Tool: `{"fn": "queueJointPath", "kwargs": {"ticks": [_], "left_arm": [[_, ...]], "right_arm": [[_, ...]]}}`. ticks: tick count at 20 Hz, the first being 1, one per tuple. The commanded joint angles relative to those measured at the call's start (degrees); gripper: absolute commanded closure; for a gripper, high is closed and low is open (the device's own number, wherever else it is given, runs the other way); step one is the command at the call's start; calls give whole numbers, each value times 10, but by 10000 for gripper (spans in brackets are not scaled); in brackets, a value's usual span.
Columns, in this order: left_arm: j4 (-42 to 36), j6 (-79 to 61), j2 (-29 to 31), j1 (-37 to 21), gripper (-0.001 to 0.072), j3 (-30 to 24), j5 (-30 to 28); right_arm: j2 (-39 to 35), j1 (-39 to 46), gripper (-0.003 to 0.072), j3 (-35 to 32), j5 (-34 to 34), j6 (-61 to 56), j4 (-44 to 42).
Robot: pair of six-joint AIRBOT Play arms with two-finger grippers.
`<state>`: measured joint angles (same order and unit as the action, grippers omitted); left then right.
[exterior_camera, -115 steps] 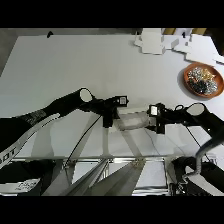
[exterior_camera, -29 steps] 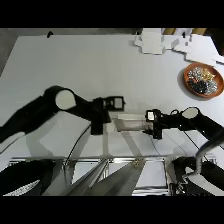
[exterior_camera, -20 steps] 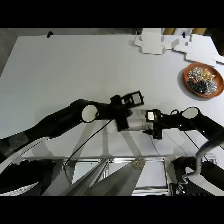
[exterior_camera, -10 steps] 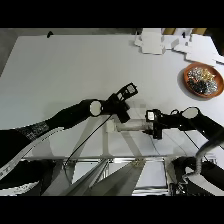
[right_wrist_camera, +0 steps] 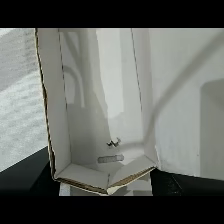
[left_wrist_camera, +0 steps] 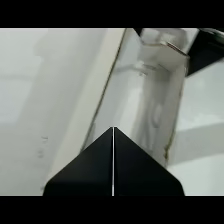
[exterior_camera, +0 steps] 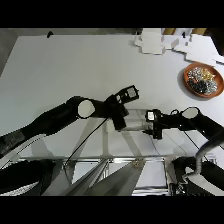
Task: Fold the box and place the chain.
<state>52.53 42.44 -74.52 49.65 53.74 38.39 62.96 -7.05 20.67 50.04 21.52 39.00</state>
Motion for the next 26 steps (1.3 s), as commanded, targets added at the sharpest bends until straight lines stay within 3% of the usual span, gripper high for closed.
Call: {"fn": "queueJointPath", "kwargs": {"ticks": [1,8,12,17,21,22,23,25,26], "left_arm": [[25,26,-9,15,709,-2,51],[70,71,-35,-15,709,-9,58],[78,71,-30,-42,709,-16,118],[76,44,12,-64,708,-89,113],[58,-85,19,-65,700,-121,93],[52,-124,19,-65,675,-125,80],[47,-161,19,-65,606,-127,66],[34,-233,19,-65,413,-131,34],[29,-257,19,-65,399,-132,19]], "right_arm": [[0,0,289,0,0,0,0],[0,0,289,0,1,0,0],[0,0,289,0,1,0,0],[0,0,289,0,1,0,0],[0,0,289,0,1,0,0],[0,0,289,0,0,0,0],[0,0,289,0,1,0,0],[0,0,289,0,1,0,0],[0,0,289,0,1,0,0]]}}
